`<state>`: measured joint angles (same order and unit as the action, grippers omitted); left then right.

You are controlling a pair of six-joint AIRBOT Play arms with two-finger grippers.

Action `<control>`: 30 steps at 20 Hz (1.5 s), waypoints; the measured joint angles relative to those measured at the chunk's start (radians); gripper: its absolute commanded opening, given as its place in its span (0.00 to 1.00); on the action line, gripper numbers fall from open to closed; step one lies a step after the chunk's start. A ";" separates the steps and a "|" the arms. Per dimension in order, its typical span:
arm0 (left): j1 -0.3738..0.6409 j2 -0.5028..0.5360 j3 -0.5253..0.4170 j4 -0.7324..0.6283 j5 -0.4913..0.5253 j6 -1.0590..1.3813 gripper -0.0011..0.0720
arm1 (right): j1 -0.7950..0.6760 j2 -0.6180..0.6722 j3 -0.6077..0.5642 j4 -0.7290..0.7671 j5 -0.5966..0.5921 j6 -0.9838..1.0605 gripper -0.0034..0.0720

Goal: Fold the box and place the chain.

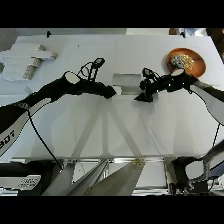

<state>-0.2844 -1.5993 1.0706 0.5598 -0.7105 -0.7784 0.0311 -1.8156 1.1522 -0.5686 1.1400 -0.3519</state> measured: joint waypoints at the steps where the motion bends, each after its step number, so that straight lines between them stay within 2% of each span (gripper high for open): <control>1: 0.000 0.000 0.000 0.007 -0.005 -0.001 0.68 | 0.000 0.000 0.000 0.000 0.000 0.000 0.72; 6: -0.003 0.000 0.000 0.061 0.036 -0.025 0.67 | 0.000 0.000 0.000 0.000 0.000 0.000 0.72; 11: -0.012 -0.007 0.000 0.057 0.087 -0.068 0.67 | 0.000 0.000 0.000 0.000 0.000 0.000 0.72; 14: -0.026 -0.014 0.000 0.054 0.101 -0.096 0.61 | 0.000 0.000 0.000 0.000 0.000 0.000 0.72; 22: -0.059 -0.019 0.000 0.061 0.138 -0.132 0.61 | 0.000 0.000 0.000 -0.001 0.001 0.000 0.72; 23: -0.063 -0.019 0.000 0.064 0.146 -0.136 0.59 | 0.000 0.000 0.000 -0.001 0.001 0.000 0.72; 24: -0.065 -0.019 0.000 0.071 0.154 -0.138 0.54 | 0.000 0.000 0.000 -0.001 0.001 0.000 0.72; 30: -0.075 -0.020 0.005 0.220 0.133 -0.239 0.55 | 0.001 0.000 0.000 0.001 0.003 0.000 0.72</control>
<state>-0.3592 -1.6196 1.0760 0.7795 -0.5774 -1.0176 0.0319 -1.8156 1.1522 -0.5678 1.1435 -0.3523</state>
